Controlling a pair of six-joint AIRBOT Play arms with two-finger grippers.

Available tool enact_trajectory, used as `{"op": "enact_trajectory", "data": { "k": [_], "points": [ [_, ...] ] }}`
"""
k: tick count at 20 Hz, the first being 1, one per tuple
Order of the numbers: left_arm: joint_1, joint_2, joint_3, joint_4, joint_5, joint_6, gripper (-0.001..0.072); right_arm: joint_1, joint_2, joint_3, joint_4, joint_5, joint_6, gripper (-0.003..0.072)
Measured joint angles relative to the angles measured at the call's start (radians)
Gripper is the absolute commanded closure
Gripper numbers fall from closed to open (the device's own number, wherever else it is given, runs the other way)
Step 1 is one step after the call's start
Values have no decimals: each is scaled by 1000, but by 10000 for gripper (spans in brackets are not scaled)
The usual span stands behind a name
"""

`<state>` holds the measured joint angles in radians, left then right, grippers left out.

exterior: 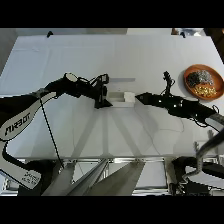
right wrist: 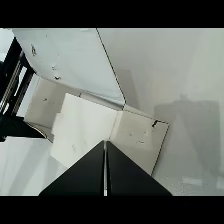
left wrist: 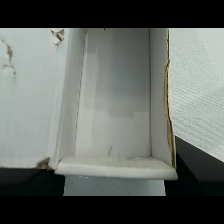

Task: Fold the box and place the chain.

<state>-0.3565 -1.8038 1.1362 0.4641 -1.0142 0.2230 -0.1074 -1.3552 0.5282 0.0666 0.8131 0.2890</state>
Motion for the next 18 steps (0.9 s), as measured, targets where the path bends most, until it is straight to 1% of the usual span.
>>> {"op": "enact_trajectory", "data": {
  "k": [4, 5, 6, 7, 11, 15, 16, 17, 18],
  "points": [
    [0, 0, 0, 0, 0, 0, 451, 0, 0, 0, -7, -2, -11, 668],
    [0, 0, 0, 0, 0, 1, 451, 0, 0, 0, -18, -3, -18, 619],
    [0, 0, 0, 0, 0, 1, 451, 0, 0, 0, -30, -3, -23, 515],
    [0, 0, 0, 0, 0, 1, 451, 0, 0, 0, -38, 2, -29, 450],
    [0, 0, 0, 0, 0, 0, 451, 0, 6, 0, -64, -4, -51, 461],
    [0, 0, 0, 0, 0, 0, 451, 3, 16, 0, -58, -1, -59, 467],
    [0, 0, 0, 0, 0, 0, 451, 9, 18, 0, -54, 0, -60, 540],
    [0, 0, 0, 0, 0, 1, 451, 17, 18, 0, -51, -2, -61, 576],
    [0, 0, 0, 0, 0, 1, 451, 30, 19, 0, -49, -2, -64, 576]
  ]
}}
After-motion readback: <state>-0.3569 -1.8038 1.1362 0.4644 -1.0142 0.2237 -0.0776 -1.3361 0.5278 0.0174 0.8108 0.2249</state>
